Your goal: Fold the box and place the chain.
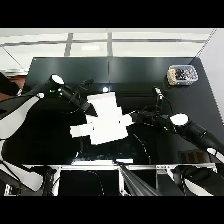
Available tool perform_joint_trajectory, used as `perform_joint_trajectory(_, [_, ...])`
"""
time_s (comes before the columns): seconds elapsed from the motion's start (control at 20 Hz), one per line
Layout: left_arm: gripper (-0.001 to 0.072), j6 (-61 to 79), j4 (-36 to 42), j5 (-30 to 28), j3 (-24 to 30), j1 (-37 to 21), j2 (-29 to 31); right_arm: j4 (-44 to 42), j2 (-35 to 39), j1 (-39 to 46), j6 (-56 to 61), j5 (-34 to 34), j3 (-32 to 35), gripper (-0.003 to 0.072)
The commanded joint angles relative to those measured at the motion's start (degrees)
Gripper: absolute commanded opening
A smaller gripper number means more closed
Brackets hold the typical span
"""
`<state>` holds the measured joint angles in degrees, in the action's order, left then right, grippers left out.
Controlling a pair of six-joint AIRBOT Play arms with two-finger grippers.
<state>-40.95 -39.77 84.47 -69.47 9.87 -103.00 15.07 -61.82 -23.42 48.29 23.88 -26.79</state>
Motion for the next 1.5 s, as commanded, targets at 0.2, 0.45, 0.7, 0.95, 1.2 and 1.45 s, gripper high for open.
perform_joint_trajectory(0.2, [0.0025,5.2,-0.8,4.9,-2.5,0.9,-1.1,0.3,0.0,0.0,0.0,-0.4,0.0,0.0081])
perform_joint_trajectory(0.45, [0.0020,2.8,-3.4,5.8,-2.2,0.9,3.3,20.6,3.3,9.6,0.9,18.7,-6.5,0.0703])
perform_joint_trajectory(0.7, [0.0021,17.9,8.8,-11.8,12.8,3.1,22.9,39.9,10.2,18.3,-7.3,39.0,-14.7,0.0704])
perform_joint_trajectory(0.95, [0.0022,39.5,2.6,-25.8,20.2,10.2,28.7,41.7,11.0,18.4,-5.9,39.3,-14.6,0.0703])
perform_joint_trajectory(1.2, [0.0022,39.7,-2.8,-37.8,20.2,14.9,25.2,40.1,11.0,16.1,-14.2,35.8,-13.3,0.0703])
perform_joint_trajectory(1.45, [0.0022,39.7,-3.7,-36.4,20.0,15.1,22.0,38.6,10.8,6.0,-26.7,20.0,-4.6,0.0704])
